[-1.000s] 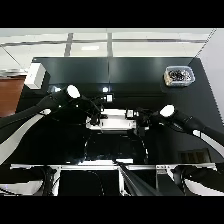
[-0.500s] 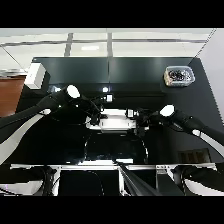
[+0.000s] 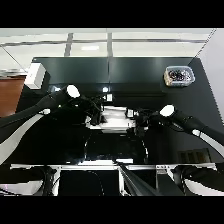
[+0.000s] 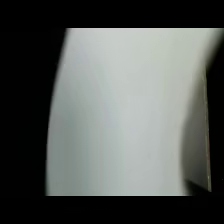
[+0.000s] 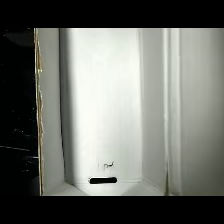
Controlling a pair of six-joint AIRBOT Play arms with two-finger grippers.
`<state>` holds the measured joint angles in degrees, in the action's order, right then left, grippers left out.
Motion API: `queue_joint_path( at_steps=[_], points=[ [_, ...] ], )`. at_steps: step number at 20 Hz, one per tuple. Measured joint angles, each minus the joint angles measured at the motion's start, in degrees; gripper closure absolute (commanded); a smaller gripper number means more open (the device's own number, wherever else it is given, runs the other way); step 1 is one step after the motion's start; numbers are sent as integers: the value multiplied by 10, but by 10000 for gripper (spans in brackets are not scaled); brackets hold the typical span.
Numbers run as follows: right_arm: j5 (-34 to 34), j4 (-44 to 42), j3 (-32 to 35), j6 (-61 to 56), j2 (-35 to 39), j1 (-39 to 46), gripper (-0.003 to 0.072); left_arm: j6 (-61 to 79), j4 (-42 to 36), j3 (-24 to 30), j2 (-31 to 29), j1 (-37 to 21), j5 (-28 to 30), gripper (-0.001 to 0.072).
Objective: Fold the box and place the chain.
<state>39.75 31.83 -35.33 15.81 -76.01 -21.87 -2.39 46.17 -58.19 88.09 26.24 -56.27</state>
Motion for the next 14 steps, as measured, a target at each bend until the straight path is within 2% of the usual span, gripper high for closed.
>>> queue_joint_path(
  at_steps=[7,8,9,10,12,14],
  points=[
    [-1,1,0,0,0,0,286,-158,118,-10,-79,-46,-41,134],
    [-1,1,0,0,0,0,286,-182,131,-10,-94,-56,-54,248],
    [-1,1,0,-1,0,0,286,-210,141,-10,-107,-69,-71,517],
    [-1,1,0,-1,0,0,286,-237,144,-10,-118,-80,-85,681],
    [-1,1,0,-1,0,0,286,-282,118,-7,-128,-99,-135,685],
    [-1,1,0,-1,0,0,286,-308,61,8,-128,-105,-180,686]
  ],
)
